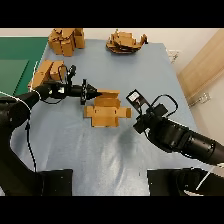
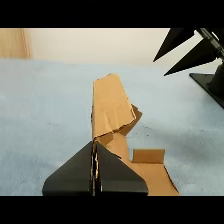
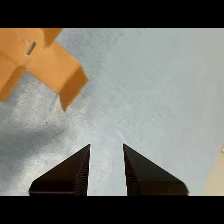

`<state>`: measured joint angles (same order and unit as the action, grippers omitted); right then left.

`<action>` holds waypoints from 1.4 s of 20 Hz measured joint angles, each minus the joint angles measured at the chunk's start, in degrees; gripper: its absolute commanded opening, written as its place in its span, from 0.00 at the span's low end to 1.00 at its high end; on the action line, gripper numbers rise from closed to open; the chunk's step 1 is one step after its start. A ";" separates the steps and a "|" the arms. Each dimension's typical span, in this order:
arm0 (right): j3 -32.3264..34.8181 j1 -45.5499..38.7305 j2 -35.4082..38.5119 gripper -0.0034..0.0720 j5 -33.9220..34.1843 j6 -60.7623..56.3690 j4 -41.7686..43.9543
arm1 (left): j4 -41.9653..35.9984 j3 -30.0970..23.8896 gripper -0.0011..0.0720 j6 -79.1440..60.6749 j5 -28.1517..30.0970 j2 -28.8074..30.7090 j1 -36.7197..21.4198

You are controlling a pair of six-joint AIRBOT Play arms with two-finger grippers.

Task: Fold the box.

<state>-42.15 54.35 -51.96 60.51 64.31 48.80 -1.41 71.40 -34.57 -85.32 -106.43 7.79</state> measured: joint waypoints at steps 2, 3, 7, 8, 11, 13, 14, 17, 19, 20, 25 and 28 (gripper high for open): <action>0.00 0.92 0.07 0.48 -1.49 5.44 2.14 | -1.55 -1.33 0.03 -2.27 -1.44 -0.15 -0.57; 0.00 1.20 0.07 0.48 -2.86 8.96 4.17 | -1.90 -1.79 0.03 -3.06 -1.84 -0.22 -0.90; 0.04 1.73 -0.96 0.48 -7.93 25.81 12.33 | -0.50 -2.56 0.03 -4.46 -2.60 -0.26 -1.53; 0.04 1.73 -1.55 0.48 -8.70 29.57 13.49 | -0.33 -2.64 0.03 -4.52 -2.54 -0.22 -1.62; 0.04 1.73 -3.43 0.48 -10.60 37.31 15.41 | 1.01 -2.62 0.03 -4.72 -1.33 0.24 -1.64; 0.04 1.73 -4.52 0.48 -11.30 39.85 16.15 | 2.71 -2.45 0.03 -4.83 -0.33 0.79 -1.64; 0.04 1.70 -4.94 0.48 -11.58 40.76 16.39 | 3.87 -2.40 0.03 -4.85 0.24 1.11 -1.64; 0.04 1.70 -5.55 0.48 -12.22 41.62 17.44 | 6.80 -2.27 0.03 -4.50 2.12 2.05 -1.64; 0.04 1.68 -5.75 0.48 -13.88 40.19 17.88 | 7.72 -2.27 0.03 -3.06 3.72 2.54 -1.46; 0.04 1.62 -5.79 0.48 -15.04 39.10 18.12 | 8.02 -2.27 0.03 -2.40 4.61 2.69 -1.25; 0.26 1.57 -6.75 0.48 -19.91 36.17 19.63 | 8.94 -2.27 0.03 -0.85 6.99 3.13 -0.15; 0.90 1.70 -8.28 0.45 -22.84 37.05 23.78 | 9.16 -2.27 0.04 -0.87 7.54 3.21 0.07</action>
<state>-41.25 56.05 -60.25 37.67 101.36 72.58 7.75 69.12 -35.44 -77.78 -103.22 7.86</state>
